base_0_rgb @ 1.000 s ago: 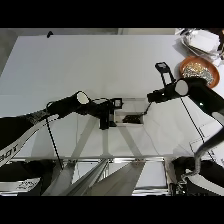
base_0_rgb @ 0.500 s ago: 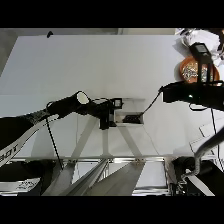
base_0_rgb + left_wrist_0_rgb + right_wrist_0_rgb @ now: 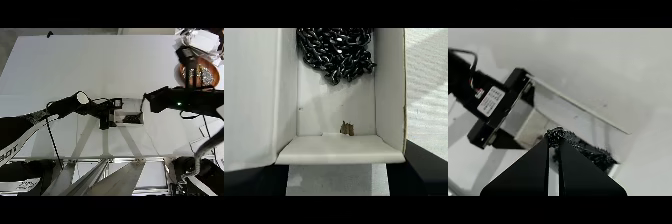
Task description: Fold the box and place the chain.
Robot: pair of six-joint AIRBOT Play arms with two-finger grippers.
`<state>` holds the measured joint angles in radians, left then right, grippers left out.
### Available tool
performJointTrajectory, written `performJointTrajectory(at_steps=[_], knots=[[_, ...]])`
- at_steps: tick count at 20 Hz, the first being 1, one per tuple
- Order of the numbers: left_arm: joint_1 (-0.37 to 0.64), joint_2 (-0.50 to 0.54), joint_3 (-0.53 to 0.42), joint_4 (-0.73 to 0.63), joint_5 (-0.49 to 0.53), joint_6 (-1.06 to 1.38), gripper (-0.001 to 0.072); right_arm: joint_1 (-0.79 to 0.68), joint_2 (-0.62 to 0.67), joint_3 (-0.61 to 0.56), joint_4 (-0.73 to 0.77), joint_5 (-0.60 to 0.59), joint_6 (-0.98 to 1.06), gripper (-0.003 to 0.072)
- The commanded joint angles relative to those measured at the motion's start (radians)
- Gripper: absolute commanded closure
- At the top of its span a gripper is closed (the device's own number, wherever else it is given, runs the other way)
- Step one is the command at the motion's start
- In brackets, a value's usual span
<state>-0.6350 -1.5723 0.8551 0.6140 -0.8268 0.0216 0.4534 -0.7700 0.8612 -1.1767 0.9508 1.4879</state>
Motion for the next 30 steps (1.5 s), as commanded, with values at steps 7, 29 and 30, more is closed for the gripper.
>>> performJointTrajectory(at_steps=[7,29,30], knots=[[0.000,0.000,0.000,0.000,0.000,0.000,0.0385,0.108,-0.227,-0.003,-0.008,0.008,0.005,0.0666],[0.000,0.000,0.000,0.000,0.000,0.000,0.0385,-0.272,-0.389,0.173,0.027,0.029,-0.506,0.0528],[0.000,0.001,0.000,0.000,0.000,0.000,0.0385,-0.270,-0.429,0.173,0.083,0.029,-0.567,0.0528]])
